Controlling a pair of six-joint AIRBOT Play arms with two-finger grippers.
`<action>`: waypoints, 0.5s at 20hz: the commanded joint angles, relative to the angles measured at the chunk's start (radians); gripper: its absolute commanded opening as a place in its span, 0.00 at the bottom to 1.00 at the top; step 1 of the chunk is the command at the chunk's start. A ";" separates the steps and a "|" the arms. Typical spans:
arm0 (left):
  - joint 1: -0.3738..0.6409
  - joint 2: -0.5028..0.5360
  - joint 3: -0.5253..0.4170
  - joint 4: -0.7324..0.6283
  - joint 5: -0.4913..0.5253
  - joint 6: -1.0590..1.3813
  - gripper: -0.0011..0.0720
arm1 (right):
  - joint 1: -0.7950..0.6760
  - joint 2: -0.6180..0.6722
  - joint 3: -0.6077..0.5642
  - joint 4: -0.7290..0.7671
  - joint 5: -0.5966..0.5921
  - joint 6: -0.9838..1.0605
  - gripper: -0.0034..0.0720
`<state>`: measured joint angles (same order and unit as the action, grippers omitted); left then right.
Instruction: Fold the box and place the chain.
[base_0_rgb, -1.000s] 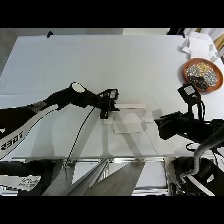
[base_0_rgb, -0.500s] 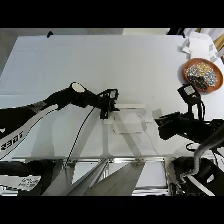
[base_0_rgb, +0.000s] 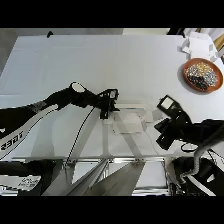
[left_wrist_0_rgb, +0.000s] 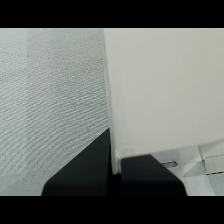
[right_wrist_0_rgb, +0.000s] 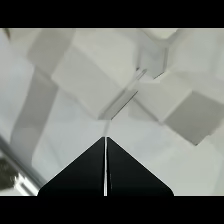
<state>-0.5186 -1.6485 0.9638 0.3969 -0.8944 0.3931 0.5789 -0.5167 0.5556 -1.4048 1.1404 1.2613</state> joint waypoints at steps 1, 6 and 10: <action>0.000 -0.001 0.000 0.000 0.000 0.000 0.03 | 0.001 -0.117 -0.012 0.019 0.038 -0.193 0.07; 0.000 -0.001 0.000 0.000 0.000 0.000 0.03 | -0.037 -0.220 -0.014 0.053 -0.020 -0.204 0.07; 0.000 0.000 0.001 0.000 0.000 0.000 0.03 | -0.036 -0.035 -0.039 0.061 -0.218 -0.436 0.29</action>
